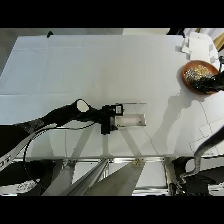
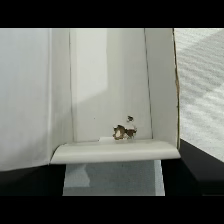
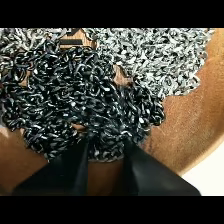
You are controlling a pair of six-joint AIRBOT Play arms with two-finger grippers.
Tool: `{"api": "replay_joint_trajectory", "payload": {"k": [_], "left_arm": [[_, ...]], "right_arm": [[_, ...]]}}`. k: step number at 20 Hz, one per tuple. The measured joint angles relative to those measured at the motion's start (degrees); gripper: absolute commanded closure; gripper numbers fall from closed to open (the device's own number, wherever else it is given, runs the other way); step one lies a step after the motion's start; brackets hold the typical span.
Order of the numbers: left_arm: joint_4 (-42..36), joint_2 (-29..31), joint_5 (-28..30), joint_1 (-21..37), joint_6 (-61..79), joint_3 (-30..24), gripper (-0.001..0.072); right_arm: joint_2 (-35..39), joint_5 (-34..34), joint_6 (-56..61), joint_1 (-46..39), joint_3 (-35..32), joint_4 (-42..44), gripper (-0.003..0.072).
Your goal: Fold the box and place the chain.
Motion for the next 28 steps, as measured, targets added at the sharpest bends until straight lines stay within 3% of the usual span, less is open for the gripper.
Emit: {"api": "replay_joint_trajectory", "payload": {"k": [3, 5, 14, 23, 28], "left_arm": [[0.0, 0.0, 0.0, 0.0, 0.0, 0.0, 0.0435], [0.0, 0.0, 0.0, 0.0, 0.0, 0.0, 0.0435], [0.0, 0.0, 0.0, 0.0, 0.0, 0.0, 0.0435], [0.0, 0.0, 0.0, 0.0, 0.0, 0.0, 0.0435], [0.0, 0.0, 0.0, 0.0, 0.0, 0.0, 0.0435]], "right_arm": [[-0.7, 0.0, -0.2, 0.0, 0.0, 0.2, 0.0537], [-0.9, -0.4, -0.2, 0.0, 0.0, 0.2, 0.0670], [-0.1, -1.8, -0.2, 0.0, 0.0, 0.3, 0.0672], [9.2, -1.9, -4.1, 0.0, 0.0, 0.8, 0.0672], [15.7, 1.9, -11.5, 0.0, 0.0, 8.2, 0.0673]]}}
